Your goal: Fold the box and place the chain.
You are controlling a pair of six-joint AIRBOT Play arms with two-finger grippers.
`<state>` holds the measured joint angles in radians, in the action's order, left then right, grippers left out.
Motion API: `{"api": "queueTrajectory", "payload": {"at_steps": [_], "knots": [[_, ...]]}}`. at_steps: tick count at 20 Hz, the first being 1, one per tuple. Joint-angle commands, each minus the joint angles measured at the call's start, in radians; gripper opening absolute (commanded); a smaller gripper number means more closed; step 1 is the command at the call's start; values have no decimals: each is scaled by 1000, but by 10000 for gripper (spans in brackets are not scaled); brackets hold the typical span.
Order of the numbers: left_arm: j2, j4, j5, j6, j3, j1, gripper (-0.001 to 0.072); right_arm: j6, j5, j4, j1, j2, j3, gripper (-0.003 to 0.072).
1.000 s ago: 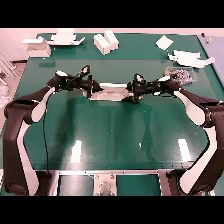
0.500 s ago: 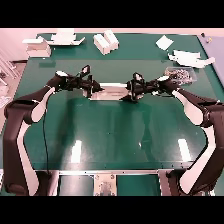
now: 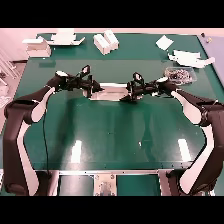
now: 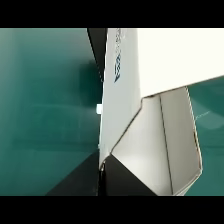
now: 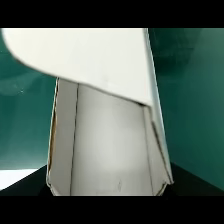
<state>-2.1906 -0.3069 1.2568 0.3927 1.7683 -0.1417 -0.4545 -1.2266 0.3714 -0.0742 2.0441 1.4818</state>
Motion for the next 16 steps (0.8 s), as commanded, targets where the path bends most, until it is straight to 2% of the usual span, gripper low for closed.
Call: {"api": "queueTrajectory", "payload": {"at_steps": [1, 16], "knots": [[1, 0, 0, 0, 1, -1, 20, -2, -6, 3, -2, 8, 1, 602], [1, 0, 0, 0, 1, -1, 20, -20, -5, 40, -2, 8, 25, 601]]}}
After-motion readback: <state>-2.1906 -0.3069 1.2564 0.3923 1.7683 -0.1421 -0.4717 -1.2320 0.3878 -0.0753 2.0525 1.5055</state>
